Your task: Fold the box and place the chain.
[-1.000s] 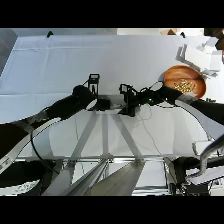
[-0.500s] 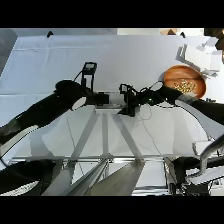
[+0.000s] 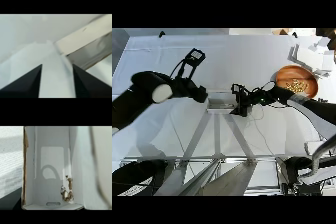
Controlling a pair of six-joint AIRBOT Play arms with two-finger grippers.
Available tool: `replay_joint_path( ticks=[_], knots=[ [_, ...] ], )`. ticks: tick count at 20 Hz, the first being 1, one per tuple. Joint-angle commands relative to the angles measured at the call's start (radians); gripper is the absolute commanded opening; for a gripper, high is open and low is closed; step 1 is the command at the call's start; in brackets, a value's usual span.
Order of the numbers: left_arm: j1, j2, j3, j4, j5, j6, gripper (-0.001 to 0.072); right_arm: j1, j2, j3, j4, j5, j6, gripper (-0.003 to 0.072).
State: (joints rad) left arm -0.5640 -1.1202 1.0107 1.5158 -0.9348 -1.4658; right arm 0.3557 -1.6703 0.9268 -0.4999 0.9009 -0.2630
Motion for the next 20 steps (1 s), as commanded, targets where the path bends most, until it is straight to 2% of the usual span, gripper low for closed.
replay_joint_path(
  ticks=[1, 2, 3, 6, 7, 8, 11, 14, 18, 20],
  knots=[
    [0.195, -0.013, -0.003, -0.373, -0.091, 0.655, 0.0547, 0.0, 0.001, 0.001, 0.0, 0.0, 0.0, 0.0495],
    [0.255, -0.029, -0.003, -0.485, -0.115, 0.814, 0.0577, 0.0, 0.001, 0.001, 0.0, 0.0, 0.0, 0.0495],
    [0.301, -0.045, -0.003, -0.561, -0.132, 0.937, 0.0577, 0.0, 0.001, 0.001, 0.0, 0.0, 0.0, 0.0495],
    [0.372, -0.114, -0.003, -0.639, -0.171, 1.184, 0.0585, 0.0, 0.001, 0.001, 0.0, 0.0, 0.0, 0.0495],
    [0.372, -0.15, -0.003, -0.636, -0.173, 1.25, 0.0667, 0.0, 0.001, 0.001, 0.0, 0.0, 0.0, 0.0495],
    [0.372, -0.187, -0.003, -0.638, -0.171, 1.318, 0.0699, 0.0, 0.0, 0.001, 0.0, 0.0, 0.0, 0.0495],
    [0.363, -0.291, -0.003, -0.654, -0.169, 1.533, 0.0699, 0.0, 0.001, 0.001, 0.0, 0.0, 0.0, 0.0495],
    [0.366, -0.363, -0.003, -0.686, -0.171, 1.649, 0.0699, 0.0, 0.001, 0.001, 0.0, 0.0, 0.0, 0.0495],
    [0.379, -0.456, -0.003, -0.853, -0.26, 1.859, 0.0699, 0.0, 0.001, 0.001, 0.0, 0.0, 0.0, 0.0495],
    [0.38, -0.498, -0.003, -0.865, -0.259, 1.873, 0.0699, 0.0, 0.0, 0.001, 0.0, 0.0, 0.0, 0.0495]
  ],
)
